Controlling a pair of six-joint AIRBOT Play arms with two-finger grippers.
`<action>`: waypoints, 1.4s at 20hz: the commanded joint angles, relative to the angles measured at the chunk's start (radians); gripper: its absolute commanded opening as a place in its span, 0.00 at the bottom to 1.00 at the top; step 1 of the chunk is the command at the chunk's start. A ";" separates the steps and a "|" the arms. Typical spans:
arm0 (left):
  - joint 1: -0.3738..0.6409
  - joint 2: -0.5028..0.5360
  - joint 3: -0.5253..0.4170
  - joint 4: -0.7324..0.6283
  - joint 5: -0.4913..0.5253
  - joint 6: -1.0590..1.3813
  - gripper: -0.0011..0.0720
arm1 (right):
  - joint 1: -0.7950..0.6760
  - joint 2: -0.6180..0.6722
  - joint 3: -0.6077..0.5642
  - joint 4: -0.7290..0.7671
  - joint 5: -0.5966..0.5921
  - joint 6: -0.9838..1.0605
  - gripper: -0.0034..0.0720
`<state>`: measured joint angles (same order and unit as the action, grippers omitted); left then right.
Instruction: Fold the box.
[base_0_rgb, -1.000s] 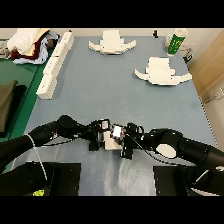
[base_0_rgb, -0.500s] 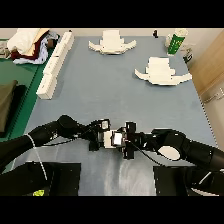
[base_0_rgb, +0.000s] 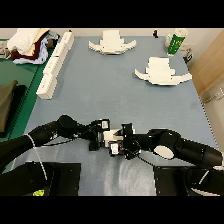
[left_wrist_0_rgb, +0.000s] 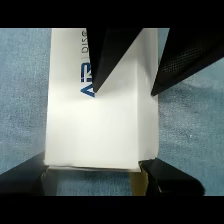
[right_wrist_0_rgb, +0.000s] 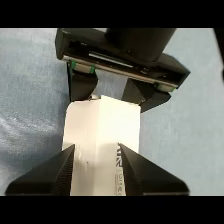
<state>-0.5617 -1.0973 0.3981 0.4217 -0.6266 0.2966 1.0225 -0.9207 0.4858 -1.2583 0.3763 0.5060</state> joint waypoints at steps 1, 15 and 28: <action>0.000 0.000 0.000 0.001 -0.002 0.002 0.58 | -0.001 0.012 0.005 -0.020 -0.013 -0.018 0.64; 0.000 0.000 0.000 0.001 -0.002 0.002 0.58 | -0.065 0.035 0.034 -0.048 -0.030 -0.018 0.63; 0.000 0.000 0.000 0.001 -0.002 0.002 0.58 | -0.045 -0.021 0.033 0.029 -0.022 -0.021 0.63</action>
